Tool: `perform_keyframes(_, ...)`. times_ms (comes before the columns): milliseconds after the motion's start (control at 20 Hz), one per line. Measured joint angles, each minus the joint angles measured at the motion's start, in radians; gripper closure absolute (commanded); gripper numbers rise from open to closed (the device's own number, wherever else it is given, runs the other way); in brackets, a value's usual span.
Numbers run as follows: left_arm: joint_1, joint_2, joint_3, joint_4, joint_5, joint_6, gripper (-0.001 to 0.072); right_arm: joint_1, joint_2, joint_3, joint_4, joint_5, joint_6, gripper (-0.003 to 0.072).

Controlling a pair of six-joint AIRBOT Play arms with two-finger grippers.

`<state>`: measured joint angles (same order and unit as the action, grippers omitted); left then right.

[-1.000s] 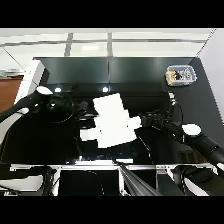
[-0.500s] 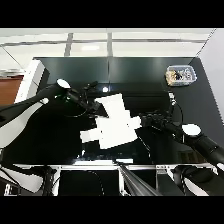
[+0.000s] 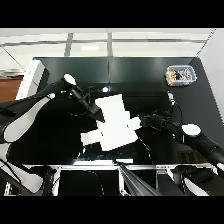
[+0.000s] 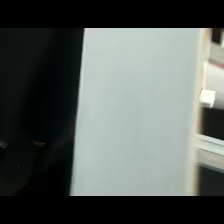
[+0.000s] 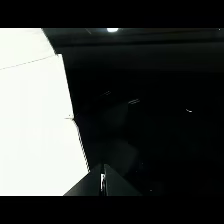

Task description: Fold the box and place the chain.

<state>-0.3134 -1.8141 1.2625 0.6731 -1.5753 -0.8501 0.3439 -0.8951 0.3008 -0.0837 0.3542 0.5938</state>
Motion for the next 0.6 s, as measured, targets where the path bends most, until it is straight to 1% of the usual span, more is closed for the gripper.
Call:
perform_keyframes(50, -0.007, -0.003, 0.002, 0.017, 0.003, -0.002, 0.0684, 0.000, 0.000, 0.000, 0.000, 0.000, 0.000, 0.0672)
perform_keyframes(200, -0.021, -0.008, 0.007, 0.048, 0.018, -0.016, 0.0686, 0.000, 0.000, 0.000, 0.000, 0.001, 0.000, 0.0670)
perform_keyframes(250, -0.023, -0.008, 0.010, 0.056, 0.019, -0.021, 0.0686, 0.000, 0.000, 0.000, 0.000, 0.003, 0.000, 0.0533)
perform_keyframes(300, -0.021, -0.008, 0.014, 0.061, 0.016, -0.023, 0.0686, 0.000, 0.000, 0.000, 0.003, 0.003, 0.001, 0.0150)
perform_keyframes(350, -0.018, -0.009, 0.018, 0.067, 0.015, -0.029, 0.0686, -0.005, 0.000, 0.002, 0.005, 0.005, 0.001, -0.0018)
perform_keyframes(450, -0.011, -0.005, 0.026, 0.072, 0.004, -0.039, 0.0687, -0.027, 0.000, 0.014, -0.007, 0.040, 0.001, -0.0018)
perform_keyframes(500, -0.007, 0.003, 0.027, 0.080, -0.001, -0.040, 0.0687, -0.049, 0.000, 0.026, -0.037, 0.069, 0.005, -0.0018)
perform_keyframes(600, -0.003, 0.036, 0.027, 0.107, -0.005, -0.045, 0.0688, -0.117, 0.000, 0.072, -0.161, 0.158, 0.053, -0.0017)
